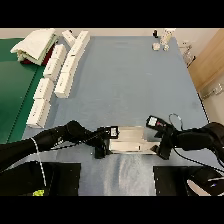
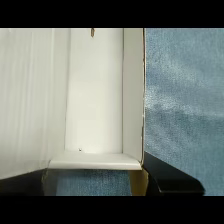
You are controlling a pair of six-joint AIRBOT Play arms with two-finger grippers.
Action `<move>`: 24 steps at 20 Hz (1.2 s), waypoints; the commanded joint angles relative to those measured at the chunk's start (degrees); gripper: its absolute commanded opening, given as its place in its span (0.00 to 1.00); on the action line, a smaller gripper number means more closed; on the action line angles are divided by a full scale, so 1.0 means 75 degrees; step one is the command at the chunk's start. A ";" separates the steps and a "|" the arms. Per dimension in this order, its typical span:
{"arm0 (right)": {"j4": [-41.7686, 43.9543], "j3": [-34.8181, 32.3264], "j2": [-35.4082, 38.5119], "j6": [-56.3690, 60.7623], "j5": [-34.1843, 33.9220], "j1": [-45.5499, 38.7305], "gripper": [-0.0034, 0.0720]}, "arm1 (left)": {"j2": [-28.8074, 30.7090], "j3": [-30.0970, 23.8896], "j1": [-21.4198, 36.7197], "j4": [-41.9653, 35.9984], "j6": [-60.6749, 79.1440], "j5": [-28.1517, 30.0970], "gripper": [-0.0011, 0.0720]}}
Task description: Fold the box.
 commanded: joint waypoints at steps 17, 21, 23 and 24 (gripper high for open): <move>0.3177 0.2209 -0.4654 0.5144 0.2072 0.0612 0.05 | 0.0000 0.0000 0.0000 0.0000 0.0006 -0.0003 0.64; 0.3177 0.2221 -0.5231 0.4948 0.2066 0.0632 0.05 | 0.0000 0.0000 0.0000 0.0003 0.0006 0.0000 0.64; 0.3171 0.2224 -0.5231 0.4858 0.2063 0.0632 0.05 | 0.0000 0.0000 0.0000 0.0003 0.0006 0.0000 0.64; 0.3174 0.2224 -0.5225 0.4820 0.2057 0.0632 0.05 | 0.0000 0.0000 0.0000 0.0003 0.0006 0.0000 0.64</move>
